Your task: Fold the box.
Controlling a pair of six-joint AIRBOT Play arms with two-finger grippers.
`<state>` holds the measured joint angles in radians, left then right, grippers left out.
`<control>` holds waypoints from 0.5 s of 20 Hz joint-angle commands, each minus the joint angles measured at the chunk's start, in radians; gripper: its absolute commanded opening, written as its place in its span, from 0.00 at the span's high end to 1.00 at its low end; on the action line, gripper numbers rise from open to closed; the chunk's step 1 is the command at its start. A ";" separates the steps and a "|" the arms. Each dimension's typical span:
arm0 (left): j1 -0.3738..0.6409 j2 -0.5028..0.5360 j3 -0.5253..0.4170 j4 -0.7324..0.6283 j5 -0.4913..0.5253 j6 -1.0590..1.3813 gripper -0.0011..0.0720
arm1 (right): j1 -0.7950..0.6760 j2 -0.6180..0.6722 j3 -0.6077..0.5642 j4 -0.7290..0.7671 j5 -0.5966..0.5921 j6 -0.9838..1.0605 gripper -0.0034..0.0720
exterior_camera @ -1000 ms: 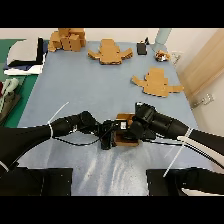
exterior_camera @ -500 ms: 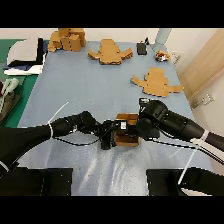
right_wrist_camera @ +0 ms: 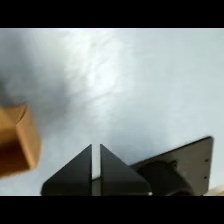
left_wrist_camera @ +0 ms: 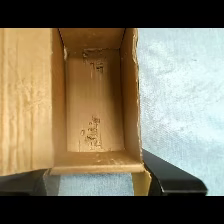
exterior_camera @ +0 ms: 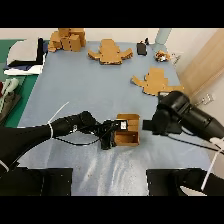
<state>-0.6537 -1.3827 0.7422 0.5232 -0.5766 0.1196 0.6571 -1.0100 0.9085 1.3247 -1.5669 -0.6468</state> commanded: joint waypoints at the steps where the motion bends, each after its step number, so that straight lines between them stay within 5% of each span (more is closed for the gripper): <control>1: 0.000 0.000 0.001 0.000 0.000 0.000 0.25 | -0.232 -0.025 0.001 0.003 0.153 -0.237 0.95; 3: 0.000 0.000 0.001 0.000 0.000 0.000 0.25 | -0.427 -0.097 0.001 0.315 0.381 -0.550 0.95; 5: 0.000 0.000 0.001 0.000 0.000 0.000 0.25 | -0.599 -0.216 0.003 0.810 0.455 -0.970 0.95; 8: 0.000 0.000 0.001 0.000 0.000 0.000 0.25 | -0.693 -0.383 0.004 1.285 0.354 -1.429 0.95; 10: 0.000 0.000 0.001 0.000 0.000 0.000 0.25 | -0.672 -0.433 0.004 1.323 0.240 -1.553 0.95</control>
